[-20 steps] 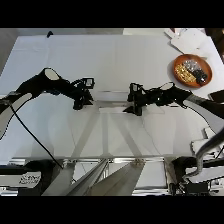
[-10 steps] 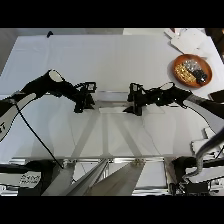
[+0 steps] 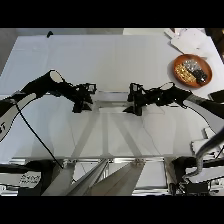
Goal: Fold the box and place the chain.
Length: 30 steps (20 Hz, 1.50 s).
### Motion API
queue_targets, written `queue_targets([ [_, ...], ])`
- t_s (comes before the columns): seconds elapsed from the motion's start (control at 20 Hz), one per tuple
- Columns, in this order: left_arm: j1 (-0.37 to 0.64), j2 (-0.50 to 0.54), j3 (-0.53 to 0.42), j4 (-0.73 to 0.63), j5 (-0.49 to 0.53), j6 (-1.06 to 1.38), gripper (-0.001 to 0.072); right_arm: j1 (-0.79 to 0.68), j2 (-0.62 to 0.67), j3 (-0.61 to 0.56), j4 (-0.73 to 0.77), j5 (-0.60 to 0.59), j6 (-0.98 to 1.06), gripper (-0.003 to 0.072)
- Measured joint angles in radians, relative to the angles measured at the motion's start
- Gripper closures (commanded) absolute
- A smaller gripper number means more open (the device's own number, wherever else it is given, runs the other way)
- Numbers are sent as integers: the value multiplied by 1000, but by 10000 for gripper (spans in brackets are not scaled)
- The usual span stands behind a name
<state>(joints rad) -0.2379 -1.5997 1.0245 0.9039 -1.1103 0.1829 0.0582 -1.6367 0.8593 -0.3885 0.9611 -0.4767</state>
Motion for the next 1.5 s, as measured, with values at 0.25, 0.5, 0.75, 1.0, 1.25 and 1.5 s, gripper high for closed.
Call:
queue_targets([
  [0.25,0,0,0,-42,17,22,322,0,0,0,0,0,0,275],
  [0.5,0,0,0,-55,-42,69,322,0,0,0,0,0,0,275],
  [0.75,-11,0,0,-84,-67,84,323,0,0,0,2,-2,1,275],
  [1.0,-18,0,0,-100,-66,89,438,0,0,0,0,-1,-1,275],
  [1.25,-19,0,0,-103,-79,91,438,0,0,0,0,0,-1,275],
  [1.5,-18,0,0,-51,-89,85,438,0,0,0,0,0,-1,275],
])
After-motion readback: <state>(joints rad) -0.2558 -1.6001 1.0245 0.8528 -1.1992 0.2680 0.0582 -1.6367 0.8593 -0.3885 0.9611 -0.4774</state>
